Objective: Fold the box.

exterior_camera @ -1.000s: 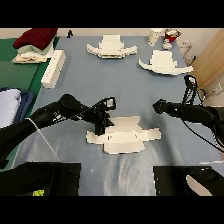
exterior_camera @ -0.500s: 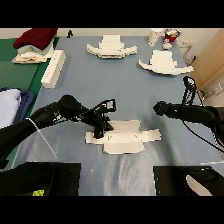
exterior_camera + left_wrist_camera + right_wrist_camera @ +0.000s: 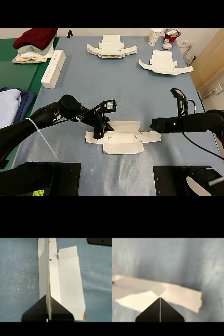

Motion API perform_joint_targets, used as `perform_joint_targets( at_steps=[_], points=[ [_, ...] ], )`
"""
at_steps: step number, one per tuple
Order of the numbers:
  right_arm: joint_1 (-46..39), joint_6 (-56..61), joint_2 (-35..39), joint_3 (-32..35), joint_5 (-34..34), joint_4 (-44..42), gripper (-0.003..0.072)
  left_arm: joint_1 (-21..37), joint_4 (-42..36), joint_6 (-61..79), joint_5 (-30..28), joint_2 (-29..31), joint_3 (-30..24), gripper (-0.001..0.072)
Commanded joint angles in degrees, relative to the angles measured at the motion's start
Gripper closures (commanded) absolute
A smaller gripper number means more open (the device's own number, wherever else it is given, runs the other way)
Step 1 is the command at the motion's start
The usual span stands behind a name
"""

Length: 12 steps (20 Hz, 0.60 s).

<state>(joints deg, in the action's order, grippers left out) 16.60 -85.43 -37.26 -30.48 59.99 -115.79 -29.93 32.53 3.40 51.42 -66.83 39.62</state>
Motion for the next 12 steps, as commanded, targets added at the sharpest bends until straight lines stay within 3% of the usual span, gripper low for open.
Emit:
perform_joint_targets(
  at_steps=[1, 4, 6, 7, 8, 9, 12],
  points=[
    [9.31, 4.81, 4.55, 0.13, 7.39, 0.61, 0.0685, 0.0, 0.04, -0.02, 0.04, 0.02, 0.0, 0.0694],
    [25.18, 9.51, 5.9, 0.15, 6.21, 5.35, 0.0685, 0.02, 0.02, -0.02, 0.02, 0.02, 0.0, 0.0694],
    [37.99, 12.35, 4.79, 0.2, 3.74, 12.96, 0.0681, 0.02, 0.04, -0.02, 0.02, 0.02, 0.0, 0.0694],
    [43.67, 10.38, 3.5, 0.22, 2.58, 15.15, 0.0508, 0.02, 0.04, -0.02, 0.02, 0.02, 0.0, 0.0694],
    [47.95, 8.04, 1.88, 0.22, 1.75, 17.46, 0.0129, 0.0, 0.04, -0.02, 0.04, 0.02, 0.0, 0.0694],
    [51.47, 6.91, -0.28, 0.22, 1.05, 21.05, -0.0026, 0.02, 0.04, -0.02, 0.04, 0.02, 0.0, 0.0694],
    [55.25, 4.07, -7.96, 0.2, -0.15, 29.83, -0.0028, 0.0, 0.04, -0.02, 0.04, 0.02, 0.0, 0.0694]
  ],
)
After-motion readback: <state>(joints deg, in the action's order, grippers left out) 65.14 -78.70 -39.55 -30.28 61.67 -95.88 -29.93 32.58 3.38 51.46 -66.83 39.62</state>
